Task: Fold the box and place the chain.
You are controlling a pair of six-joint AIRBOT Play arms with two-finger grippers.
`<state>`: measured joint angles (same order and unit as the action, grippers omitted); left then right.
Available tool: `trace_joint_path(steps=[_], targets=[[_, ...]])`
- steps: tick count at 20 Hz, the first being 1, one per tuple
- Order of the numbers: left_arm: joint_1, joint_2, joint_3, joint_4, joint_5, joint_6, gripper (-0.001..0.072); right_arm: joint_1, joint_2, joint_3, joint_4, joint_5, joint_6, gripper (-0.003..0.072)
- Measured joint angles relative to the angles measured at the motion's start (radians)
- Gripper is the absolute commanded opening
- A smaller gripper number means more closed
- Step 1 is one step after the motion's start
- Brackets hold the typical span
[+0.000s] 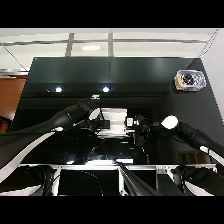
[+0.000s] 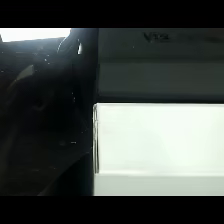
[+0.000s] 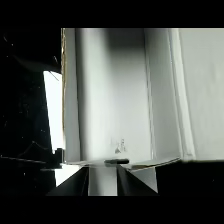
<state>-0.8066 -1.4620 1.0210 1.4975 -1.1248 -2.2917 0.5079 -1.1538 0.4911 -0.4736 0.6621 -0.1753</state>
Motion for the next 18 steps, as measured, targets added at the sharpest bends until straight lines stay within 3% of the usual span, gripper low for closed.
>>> trace_joint_path(steps=[18], targets=[[0.000, 0.000, 0.000, 0.004, -0.009, 0.004, 0.0029, 0.056, -0.040, 0.001, 0.053, -0.072, -0.002, 0.0213]])
